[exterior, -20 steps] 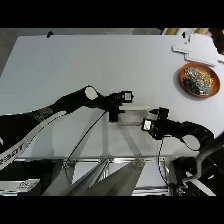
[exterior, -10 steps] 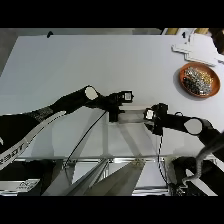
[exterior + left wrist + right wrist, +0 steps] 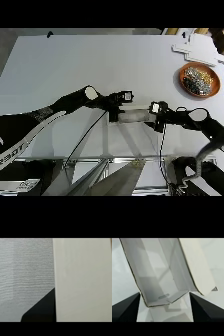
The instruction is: Fold the box and place the chain.
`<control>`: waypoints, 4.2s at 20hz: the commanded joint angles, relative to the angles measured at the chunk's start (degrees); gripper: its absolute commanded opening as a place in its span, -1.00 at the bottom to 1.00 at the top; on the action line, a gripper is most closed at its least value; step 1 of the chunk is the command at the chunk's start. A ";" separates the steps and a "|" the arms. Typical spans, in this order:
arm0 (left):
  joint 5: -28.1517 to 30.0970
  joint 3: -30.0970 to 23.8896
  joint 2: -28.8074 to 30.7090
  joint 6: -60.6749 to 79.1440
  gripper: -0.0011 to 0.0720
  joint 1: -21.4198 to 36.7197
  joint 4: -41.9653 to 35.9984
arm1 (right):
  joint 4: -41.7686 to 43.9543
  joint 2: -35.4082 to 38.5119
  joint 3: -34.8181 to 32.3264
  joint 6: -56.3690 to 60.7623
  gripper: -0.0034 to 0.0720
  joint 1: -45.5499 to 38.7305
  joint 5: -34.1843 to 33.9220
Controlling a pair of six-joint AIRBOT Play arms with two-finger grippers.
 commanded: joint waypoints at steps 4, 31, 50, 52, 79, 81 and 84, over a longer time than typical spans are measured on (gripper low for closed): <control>-0.02 0.00 0.02 0.02 -0.95 -0.04 0.02 | 2.99 -8.48 5.79 -4.61 0.81 -2.62 8.63; -0.02 0.00 0.04 0.02 -0.95 -0.04 0.02 | 4.52 -16.96 4.61 -8.74 0.60 -2.38 10.49; -0.02 0.00 0.02 0.02 -0.95 -0.04 0.02 | 4.22 -16.81 4.68 -9.35 -0.02 -2.40 10.75; -0.02 0.00 0.02 0.02 -0.95 -0.04 0.02 | 4.22 -16.81 4.68 -9.35 -0.02 -2.40 10.73; -19.89 0.00 20.04 -13.97 -0.97 2.27 14.80 | 4.20 -16.81 4.68 -9.35 -0.02 -2.40 10.73; -17.42 0.00 20.74 -13.92 -0.97 -1.95 13.14 | 4.20 -16.81 4.68 -9.35 -0.02 -2.40 10.73; -6.78 0.00 18.80 -13.99 -0.96 -7.67 10.43 | 4.20 -16.81 4.68 -9.35 -0.02 -2.40 10.71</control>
